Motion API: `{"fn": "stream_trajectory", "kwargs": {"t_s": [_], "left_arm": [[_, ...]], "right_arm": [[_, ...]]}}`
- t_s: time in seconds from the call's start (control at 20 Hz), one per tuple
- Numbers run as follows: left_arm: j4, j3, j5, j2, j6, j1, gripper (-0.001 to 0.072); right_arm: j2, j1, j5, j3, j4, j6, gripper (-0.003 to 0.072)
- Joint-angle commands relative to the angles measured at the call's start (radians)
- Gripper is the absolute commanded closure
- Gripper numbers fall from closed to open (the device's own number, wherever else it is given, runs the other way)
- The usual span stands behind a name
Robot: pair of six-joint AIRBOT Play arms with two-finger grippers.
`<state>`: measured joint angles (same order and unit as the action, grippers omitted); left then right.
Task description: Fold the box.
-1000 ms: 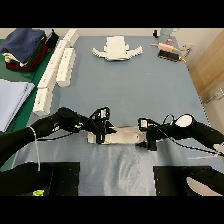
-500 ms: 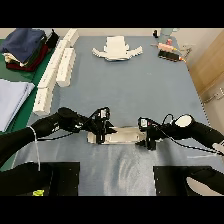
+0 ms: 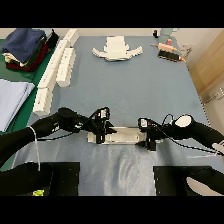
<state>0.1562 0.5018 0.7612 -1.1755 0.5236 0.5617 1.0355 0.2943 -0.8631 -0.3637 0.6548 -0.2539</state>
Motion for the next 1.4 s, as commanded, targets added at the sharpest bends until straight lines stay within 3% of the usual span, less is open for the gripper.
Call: {"fn": "stream_trajectory", "kwargs": {"t_s": [0.0, 1.35], "left_arm": [[0.000, 0.001, -0.001, -0.001, 0.000, 0.000, 0.0695], [0.000, 0.002, -0.030, -0.001, -0.001, -0.002, 0.0692]], "right_arm": [[0.000, 0.000, 0.001, -0.001, 0.000, 0.002, 0.0081], [0.000, 0.000, 0.001, -0.001, 0.000, 0.002, 0.0081]]}}
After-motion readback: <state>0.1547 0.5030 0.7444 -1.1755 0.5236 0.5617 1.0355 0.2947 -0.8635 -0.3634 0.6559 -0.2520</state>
